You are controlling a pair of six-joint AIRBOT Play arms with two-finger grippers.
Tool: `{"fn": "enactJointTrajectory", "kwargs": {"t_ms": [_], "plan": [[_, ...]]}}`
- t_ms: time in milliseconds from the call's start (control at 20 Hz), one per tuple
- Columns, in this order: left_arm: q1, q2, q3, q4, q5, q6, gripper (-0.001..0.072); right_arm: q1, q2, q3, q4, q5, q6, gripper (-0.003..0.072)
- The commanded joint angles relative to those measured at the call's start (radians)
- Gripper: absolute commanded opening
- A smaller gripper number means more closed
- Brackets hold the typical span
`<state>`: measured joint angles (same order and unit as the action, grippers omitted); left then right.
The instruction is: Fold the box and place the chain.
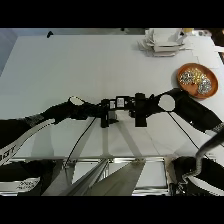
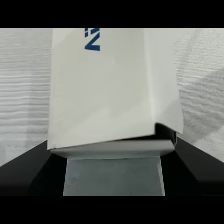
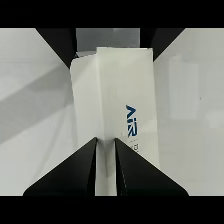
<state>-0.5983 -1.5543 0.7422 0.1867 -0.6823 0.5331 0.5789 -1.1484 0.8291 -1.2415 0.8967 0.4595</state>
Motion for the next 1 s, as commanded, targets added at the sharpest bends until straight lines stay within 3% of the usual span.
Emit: {"fn": "enactJointTrajectory", "kwargs": {"t_ms": [0, 950], "plan": [[0.000, 0.000, 0.000, 0.002, -0.003, 0.001, 0.0016, 0.000, 0.002, 0.000, -0.045, -0.026, 0.049, 0.0099], [0.000, 0.000, 0.000, 0.002, -0.003, 0.001, 0.0016, 0.000, 0.031, -0.034, 0.020, -0.107, 0.049, 0.0102]]}}
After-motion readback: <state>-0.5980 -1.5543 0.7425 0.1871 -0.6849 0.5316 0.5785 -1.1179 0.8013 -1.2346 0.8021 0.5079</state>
